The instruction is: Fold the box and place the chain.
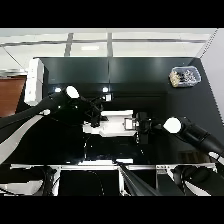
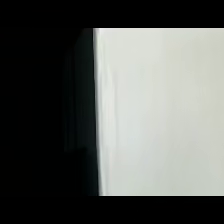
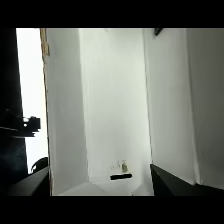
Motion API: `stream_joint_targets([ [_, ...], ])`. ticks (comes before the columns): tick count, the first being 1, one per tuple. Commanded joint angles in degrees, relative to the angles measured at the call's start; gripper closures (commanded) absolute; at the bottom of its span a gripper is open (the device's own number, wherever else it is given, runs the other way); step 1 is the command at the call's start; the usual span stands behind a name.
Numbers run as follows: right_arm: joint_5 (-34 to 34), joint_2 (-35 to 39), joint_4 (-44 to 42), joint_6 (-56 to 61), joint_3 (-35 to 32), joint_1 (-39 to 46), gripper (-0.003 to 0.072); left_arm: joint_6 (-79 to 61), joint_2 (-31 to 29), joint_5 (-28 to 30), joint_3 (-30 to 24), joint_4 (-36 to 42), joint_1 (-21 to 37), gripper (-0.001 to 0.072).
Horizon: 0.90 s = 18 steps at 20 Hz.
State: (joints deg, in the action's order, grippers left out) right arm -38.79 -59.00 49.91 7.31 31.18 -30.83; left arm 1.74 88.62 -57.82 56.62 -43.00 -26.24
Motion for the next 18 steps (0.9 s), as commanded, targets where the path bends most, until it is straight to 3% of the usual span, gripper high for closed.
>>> stream_joint_targets([
  [1,1.2,0.15,-1.88,-0.09,0.44,2.6,-0.0013,-0.04,0.02,-1.44,0.04,-0.04,-0.02,0.0678],
  [8,1.16,0.0,-7.58,-2.1,0.44,7.78,-0.0013,2.16,0.02,-0.68,2.19,-2.93,-1.29,0.0679],
  [12,0.7,-1.6,-16.09,-9.44,0.44,9.64,-0.0013,3.23,0.02,-0.85,2.78,-6.16,-1.92,0.068],
  [18,-4.68,-7.76,-20.94,-19.1,0.35,9.6,-0.0013,3.23,0.02,-0.7,2.78,-6.01,-1.95,0.0681],
])
